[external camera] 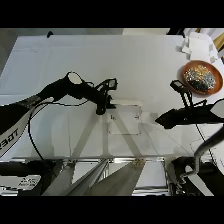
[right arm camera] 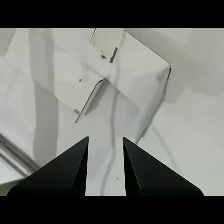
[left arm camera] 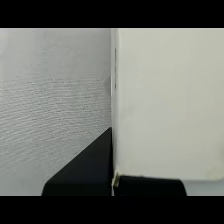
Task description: Fold the box and place the chain.
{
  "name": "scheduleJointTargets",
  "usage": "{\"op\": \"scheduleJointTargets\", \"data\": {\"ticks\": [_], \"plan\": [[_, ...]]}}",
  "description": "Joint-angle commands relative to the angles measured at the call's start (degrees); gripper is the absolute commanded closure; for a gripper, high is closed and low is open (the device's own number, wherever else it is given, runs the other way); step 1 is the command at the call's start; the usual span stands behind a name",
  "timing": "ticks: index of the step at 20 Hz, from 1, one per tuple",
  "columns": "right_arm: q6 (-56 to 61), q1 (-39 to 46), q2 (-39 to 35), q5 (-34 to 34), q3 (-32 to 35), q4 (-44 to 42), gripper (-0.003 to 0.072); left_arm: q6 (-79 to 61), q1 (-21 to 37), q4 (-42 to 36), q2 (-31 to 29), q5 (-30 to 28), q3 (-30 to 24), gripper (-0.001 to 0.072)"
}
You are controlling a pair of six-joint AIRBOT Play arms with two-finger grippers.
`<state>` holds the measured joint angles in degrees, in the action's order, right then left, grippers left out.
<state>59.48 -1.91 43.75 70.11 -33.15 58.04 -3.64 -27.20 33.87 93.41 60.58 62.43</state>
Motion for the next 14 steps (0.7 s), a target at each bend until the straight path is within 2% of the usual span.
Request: {"op": "scheduleJointTargets", "data": {"ticks": [1, 7, 14], "plan": [[-0.1, 0.0, -0.1, -0.8, -0.1, 0.0, 0.0438, 0.0, 0.0, -1.8, 1.4, -1.7, 0.1, 0.0701], [-1.1, 0.0, 0.0, -0.9, -0.1, 0.0, 0.0441, -0.2, 0.0, -3.0, 4.5, -2.2, 0.0, 0.0701], [-1.1, 0.0, 0.0, -0.9, -0.1, 0.0, 0.0449, -0.2, 0.0, -3.0, 4.9, -2.1, 0.0, 0.0700]]}}
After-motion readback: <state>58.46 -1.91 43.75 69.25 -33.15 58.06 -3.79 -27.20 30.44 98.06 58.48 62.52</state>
